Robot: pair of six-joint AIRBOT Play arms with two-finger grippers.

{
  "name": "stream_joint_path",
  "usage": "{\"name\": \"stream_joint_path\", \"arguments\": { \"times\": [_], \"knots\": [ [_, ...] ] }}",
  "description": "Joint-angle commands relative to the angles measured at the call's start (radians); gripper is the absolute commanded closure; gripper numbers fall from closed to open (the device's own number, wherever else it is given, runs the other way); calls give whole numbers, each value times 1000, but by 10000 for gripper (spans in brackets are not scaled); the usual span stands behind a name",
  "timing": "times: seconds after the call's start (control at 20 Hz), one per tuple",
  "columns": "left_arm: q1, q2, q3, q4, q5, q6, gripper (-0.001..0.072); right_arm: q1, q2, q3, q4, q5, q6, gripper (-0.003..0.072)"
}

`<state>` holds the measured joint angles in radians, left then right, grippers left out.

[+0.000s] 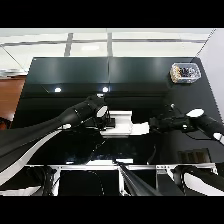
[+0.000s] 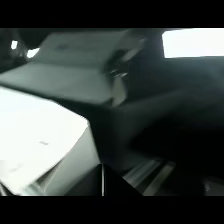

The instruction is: Fold the box and place the chain.

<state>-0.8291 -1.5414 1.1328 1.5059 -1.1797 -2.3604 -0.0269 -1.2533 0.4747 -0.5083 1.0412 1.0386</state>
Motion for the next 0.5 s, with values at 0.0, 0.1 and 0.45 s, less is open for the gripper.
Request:
{"name": "stream_joint_path", "arguments": {
  "times": [0.0,0.1,0.45],
  "knots": [
    [0,0,1,0,0,0,681,110,-44,55,84,22,-69,675],
    [0,0,1,0,0,0,682,108,-44,130,50,102,-90,675],
    [0,0,1,0,0,0,681,134,-44,222,-27,189,-83,60]
  ]
}}
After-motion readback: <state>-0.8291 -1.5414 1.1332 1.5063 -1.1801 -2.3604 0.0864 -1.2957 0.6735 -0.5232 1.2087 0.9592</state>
